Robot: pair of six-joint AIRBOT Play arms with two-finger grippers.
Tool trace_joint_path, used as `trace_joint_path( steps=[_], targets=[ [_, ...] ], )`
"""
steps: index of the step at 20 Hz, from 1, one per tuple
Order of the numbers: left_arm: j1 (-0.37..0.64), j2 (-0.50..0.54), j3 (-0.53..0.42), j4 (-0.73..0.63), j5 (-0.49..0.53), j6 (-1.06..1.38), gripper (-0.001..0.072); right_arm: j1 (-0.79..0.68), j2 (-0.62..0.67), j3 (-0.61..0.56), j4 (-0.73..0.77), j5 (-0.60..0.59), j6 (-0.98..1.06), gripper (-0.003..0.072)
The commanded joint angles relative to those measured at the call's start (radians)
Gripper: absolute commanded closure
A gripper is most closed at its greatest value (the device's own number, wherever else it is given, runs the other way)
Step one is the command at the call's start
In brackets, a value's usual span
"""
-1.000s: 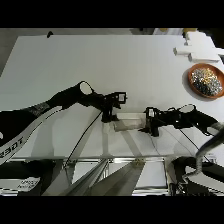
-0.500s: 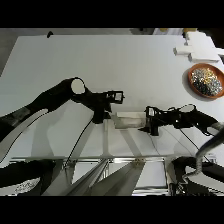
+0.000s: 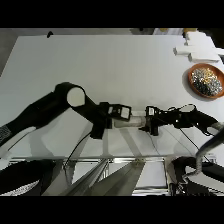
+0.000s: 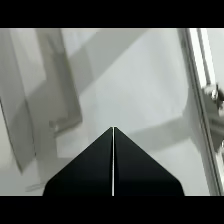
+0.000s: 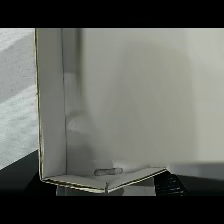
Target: Fold the box and place the chain.
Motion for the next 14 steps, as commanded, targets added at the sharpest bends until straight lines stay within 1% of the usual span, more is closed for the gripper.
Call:
trace_joint_path(
  steps=[1,4,6,8,10,12,14],
  targets=[
    [-0.12,-0.026,0.001,0.014,0.23,-0.095,0.0705,0.001,0.001,0.0,-0.002,0.003,-0.002,0.0289],
    [-0.106,-0.064,0.001,0.011,0.472,-0.196,0.0705,0.001,0.001,0.0,-0.002,0.003,-0.002,0.0289],
    [-0.068,-0.088,0.001,0.009,0.595,-0.247,0.0705,0.001,0.001,0.0,-0.002,0.003,-0.002,0.0289],
    [-0.024,-0.113,0.001,0.005,0.69,-0.303,0.0705,0.001,0.001,0.0,-0.002,0.003,-0.002,0.0289],
    [0.019,-0.151,0.001,-0.024,0.739,-0.346,0.0701,0.001,0.001,0.0,-0.002,0.003,-0.002,0.0289],
    [0.056,-0.208,0.001,-0.071,0.725,-0.361,0.0703,0.001,0.001,0.0,-0.002,0.003,-0.002,0.0289],
    [0.071,-0.265,0.001,-0.094,0.704,-0.361,0.0703,0.001,0.001,0.0,-0.002,0.003,-0.002,0.0289]
  ],
)
